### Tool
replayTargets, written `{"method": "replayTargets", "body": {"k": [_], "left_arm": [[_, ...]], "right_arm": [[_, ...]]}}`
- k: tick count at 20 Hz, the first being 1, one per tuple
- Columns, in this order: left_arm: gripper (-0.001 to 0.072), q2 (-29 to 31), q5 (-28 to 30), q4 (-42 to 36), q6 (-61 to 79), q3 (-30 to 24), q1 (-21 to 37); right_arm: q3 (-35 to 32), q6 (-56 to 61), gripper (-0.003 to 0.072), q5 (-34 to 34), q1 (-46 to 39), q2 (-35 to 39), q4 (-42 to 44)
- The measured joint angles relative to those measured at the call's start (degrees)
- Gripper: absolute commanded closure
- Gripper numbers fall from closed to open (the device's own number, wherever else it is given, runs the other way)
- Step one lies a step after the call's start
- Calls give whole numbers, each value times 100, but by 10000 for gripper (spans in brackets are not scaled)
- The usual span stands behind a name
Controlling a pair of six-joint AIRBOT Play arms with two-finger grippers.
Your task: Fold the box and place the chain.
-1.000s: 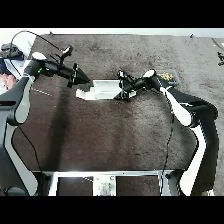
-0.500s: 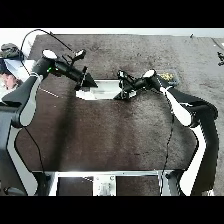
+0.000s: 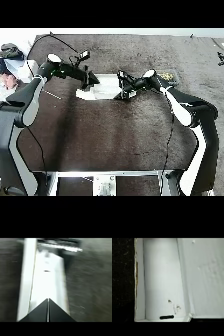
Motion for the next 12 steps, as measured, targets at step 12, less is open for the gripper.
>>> {"method": "replayTargets", "body": {"k": [12], "left_arm": [[698,-417,1025,-212,-57,-79,-109]], "right_arm": [[0,2,215,0,-2,0,2]]}}
